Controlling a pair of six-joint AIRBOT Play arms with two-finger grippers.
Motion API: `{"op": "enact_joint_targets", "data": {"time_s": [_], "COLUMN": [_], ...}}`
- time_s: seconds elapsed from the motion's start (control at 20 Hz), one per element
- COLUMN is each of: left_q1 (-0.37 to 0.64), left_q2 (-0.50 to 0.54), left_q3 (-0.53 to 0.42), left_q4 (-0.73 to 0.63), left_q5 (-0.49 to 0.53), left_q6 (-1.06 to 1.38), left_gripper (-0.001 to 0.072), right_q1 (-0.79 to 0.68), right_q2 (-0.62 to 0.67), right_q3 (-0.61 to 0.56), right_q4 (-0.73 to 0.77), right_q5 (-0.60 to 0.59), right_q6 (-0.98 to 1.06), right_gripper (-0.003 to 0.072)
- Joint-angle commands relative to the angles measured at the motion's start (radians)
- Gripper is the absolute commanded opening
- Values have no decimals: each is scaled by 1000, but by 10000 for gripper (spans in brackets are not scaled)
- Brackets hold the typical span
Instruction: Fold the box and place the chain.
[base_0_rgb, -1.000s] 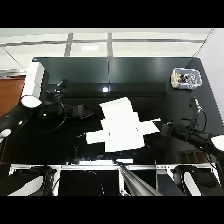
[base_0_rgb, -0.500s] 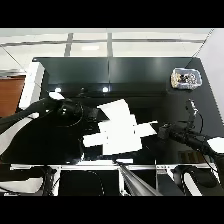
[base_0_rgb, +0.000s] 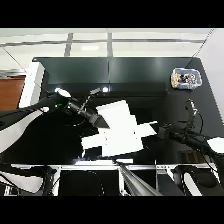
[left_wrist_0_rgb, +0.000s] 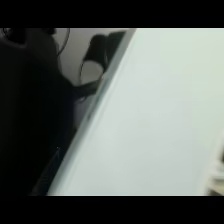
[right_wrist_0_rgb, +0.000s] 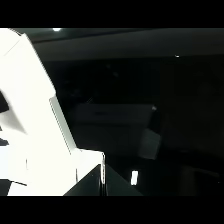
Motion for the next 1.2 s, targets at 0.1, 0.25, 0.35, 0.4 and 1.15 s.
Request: {"op": "enact_joint_targets", "data": {"time_s": [0.1, 0.25, 0.35, 0.4, 1.15], "left_q1": [-28, -42, -40, -33, -140], "left_q2": [-7, -7, -7, -6, 340], "left_q3": [35, 35, 35, 35, -154], "left_q4": [119, 118, 100, 96, 153], "left_q5": [-16, 8, 11, 8, 481], "left_q6": [54, 100, 116, 116, 605], "left_gripper": [327, 23, 27, 26, 24], "right_q1": [1, 1, 1, 1, 61], "right_q2": [1, 1, 1, 1, -225], "right_q3": [0, 0, 0, 1, 406], "right_q4": [0, -16, -46, -65, -500], "right_q5": [6, 34, 72, 96, 214], "right_q6": [3, 22, 73, 72, -97], "right_gripper": [14, 27, 371, 531, 681]}}
